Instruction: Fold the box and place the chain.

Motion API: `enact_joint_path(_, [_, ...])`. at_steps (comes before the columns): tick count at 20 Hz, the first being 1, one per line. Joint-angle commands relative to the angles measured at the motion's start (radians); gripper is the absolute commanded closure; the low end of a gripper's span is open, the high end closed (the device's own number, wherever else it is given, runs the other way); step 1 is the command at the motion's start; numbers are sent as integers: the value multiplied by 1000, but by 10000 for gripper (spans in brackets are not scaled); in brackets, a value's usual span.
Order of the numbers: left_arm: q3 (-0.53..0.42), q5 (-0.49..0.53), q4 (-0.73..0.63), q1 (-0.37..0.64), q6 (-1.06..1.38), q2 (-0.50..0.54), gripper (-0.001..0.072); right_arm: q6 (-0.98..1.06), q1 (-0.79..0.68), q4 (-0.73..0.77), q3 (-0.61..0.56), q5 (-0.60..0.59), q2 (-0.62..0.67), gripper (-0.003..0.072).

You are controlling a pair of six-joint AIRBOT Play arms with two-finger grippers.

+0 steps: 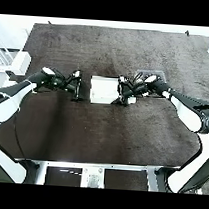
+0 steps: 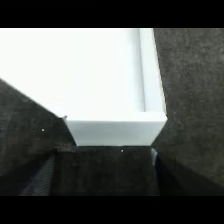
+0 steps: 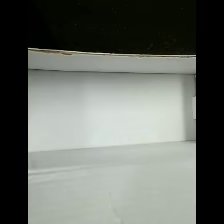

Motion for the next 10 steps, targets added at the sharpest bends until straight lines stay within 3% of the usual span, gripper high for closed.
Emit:
enact_joint_path(1, [1,-3,-2,-8,21,-9,-11,0,1,0,0,0,0,191])
enact_joint_path(10, [1,19,-29,-8,-16,-9,-11,0,1,0,0,0,0,190])
